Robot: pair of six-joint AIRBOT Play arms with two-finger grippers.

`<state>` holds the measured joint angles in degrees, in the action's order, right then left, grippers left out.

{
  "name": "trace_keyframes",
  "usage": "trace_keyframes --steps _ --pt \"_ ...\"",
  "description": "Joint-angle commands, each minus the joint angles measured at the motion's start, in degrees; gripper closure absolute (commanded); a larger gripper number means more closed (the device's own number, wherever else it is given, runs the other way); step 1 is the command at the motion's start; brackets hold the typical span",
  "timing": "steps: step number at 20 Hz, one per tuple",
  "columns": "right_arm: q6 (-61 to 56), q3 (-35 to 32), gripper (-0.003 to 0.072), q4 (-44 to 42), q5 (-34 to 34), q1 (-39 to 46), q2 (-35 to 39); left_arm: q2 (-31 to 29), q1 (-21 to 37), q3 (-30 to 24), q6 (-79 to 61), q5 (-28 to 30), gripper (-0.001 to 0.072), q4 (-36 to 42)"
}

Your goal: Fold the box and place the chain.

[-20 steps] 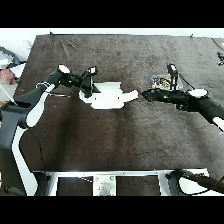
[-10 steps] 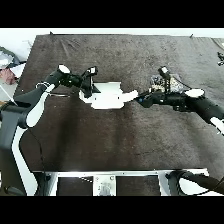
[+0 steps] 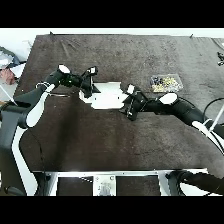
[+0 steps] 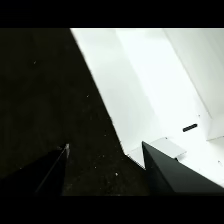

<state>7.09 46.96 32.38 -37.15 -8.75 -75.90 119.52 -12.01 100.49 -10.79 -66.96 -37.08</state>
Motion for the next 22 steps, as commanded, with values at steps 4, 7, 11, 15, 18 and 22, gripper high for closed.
trace_keyframes --steps 4,7,11,15,18,22 --pt "4.0 3.9 0.0126 5.4 2.0 -2.1 -6.6 0.0 0.0 0.1 0.0 0.0 0.0695 0.0" --pt "3.7 6.7 0.0126 7.3 1.6 -2.3 -9.1 0.0 0.0 0.0 0.0 0.0 0.0695 0.0" --pt "3.6 8.4 0.0126 9.5 2.0 -2.4 -10.8 0.0 0.0 0.1 0.0 0.0 0.0695 0.0" --pt "3.7 10.4 0.0127 10.1 3.1 -2.9 -13.6 0.0 0.0 0.1 0.0 0.1 0.0695 0.0" --pt "3.6 10.5 0.0127 12.5 6.4 -4.2 -14.5 0.0 0.0 0.1 0.0 0.1 0.0695 0.0" --pt "2.4 10.6 0.0128 12.4 10.1 -4.5 -16.0 0.0 0.0 0.1 0.0 0.1 0.0695 0.0"
